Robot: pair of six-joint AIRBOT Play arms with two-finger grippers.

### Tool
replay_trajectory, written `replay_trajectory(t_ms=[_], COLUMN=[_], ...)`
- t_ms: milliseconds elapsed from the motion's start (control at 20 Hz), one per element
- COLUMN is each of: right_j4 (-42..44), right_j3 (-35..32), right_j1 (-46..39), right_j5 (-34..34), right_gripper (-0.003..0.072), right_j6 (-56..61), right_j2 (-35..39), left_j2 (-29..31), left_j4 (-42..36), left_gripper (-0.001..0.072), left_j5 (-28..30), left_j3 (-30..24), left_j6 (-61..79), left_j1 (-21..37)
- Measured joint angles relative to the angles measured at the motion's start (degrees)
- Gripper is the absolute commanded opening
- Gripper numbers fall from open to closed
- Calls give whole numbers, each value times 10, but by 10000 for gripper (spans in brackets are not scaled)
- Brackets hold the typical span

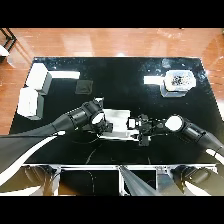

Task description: Fold the box and place the chain.

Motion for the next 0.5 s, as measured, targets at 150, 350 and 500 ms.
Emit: replay_trajectory(t_ms=[150, 350, 500], right_j4=[10, 23, 28], right_j3=[0, 0, 0], right_j1=[0, 0, 6], right_j5=[4, 6, 6], right_gripper=[355, 356, 355], right_j6=[5, 8, 9], right_j2=[-5, -7, -7], left_j2=[0, 0, 0], left_j4=[-1, -1, -2], left_gripper=[20, 20, 19], left_j5=[0, 0, -1], left_j3=[0, 0, 0], left_j6=[0, 0, 1], left_j1=[0, 0, 0])
